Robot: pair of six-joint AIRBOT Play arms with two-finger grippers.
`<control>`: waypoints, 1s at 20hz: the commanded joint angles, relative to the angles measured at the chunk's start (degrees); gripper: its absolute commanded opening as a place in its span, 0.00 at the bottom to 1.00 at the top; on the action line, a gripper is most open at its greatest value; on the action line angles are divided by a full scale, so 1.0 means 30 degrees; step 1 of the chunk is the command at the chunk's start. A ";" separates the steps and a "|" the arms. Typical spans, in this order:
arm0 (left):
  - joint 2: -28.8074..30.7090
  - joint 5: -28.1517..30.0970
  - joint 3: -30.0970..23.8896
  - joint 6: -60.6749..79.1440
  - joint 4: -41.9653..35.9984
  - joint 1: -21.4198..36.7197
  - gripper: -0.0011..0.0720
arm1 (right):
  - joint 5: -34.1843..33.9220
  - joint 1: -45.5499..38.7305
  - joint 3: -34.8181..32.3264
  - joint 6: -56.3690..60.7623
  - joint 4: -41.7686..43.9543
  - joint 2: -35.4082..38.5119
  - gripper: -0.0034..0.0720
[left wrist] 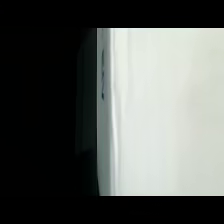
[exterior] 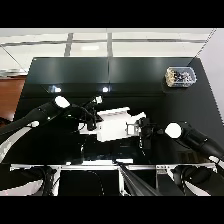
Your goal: Fold the box and place the chain.
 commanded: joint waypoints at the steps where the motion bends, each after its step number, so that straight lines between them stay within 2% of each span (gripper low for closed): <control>1: -0.0015 0.0044 0.0000 0.0015 0.0015 -0.0015 0.05 | -0.1734 0.0678 0.0015 -0.1093 0.2266 -0.0495 0.97; 4: -0.0015 0.0044 0.0000 0.0015 0.0007 -0.0015 0.05 | -0.0189 -0.0481 0.1195 -0.1268 0.2302 -0.0495 0.97; 10: -0.0015 -0.0240 0.0000 0.0015 0.0007 -0.0015 0.05 | -0.1020 -0.1530 0.1887 -0.3060 0.3359 -0.0546 0.97; 13: -0.0015 -0.0379 0.0000 0.0007 0.0015 -0.0015 0.05 | 0.1013 -0.2171 0.2091 -0.3184 0.3351 -0.0583 0.97; 16: -0.0015 -0.0379 0.0000 0.0007 0.0015 -0.0015 0.05 | 0.3410 -0.2215 0.2076 -0.3395 0.1319 -0.0583 0.97; 20: -0.0015 -0.0372 0.0000 0.0015 0.0015 -0.0015 0.05 | 0.3621 -0.1712 0.2076 -0.3402 0.0991 -0.0729 0.97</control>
